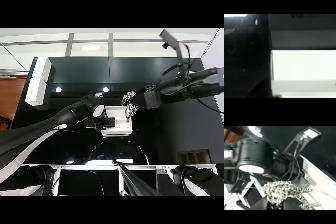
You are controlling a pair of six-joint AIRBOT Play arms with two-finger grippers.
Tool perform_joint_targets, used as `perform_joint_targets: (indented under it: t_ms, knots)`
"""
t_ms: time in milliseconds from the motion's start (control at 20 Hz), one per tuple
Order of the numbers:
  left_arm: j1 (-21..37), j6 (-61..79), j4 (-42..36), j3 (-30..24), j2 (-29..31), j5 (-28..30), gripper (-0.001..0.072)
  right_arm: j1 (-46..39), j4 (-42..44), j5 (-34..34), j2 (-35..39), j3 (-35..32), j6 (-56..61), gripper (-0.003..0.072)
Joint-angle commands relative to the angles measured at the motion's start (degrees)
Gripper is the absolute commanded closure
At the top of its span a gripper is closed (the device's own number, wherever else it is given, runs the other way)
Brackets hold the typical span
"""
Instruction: Fold the box and place the chain.
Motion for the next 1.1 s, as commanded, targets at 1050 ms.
perform_joint_targets:
  t_ms: [1050]
  knots:
    - [0.04,0.0,0.04,-0.02,0.0,0.0,0.0683,-2.08,6.8,6.4,-0.59,8.83,1.97,0.0679]
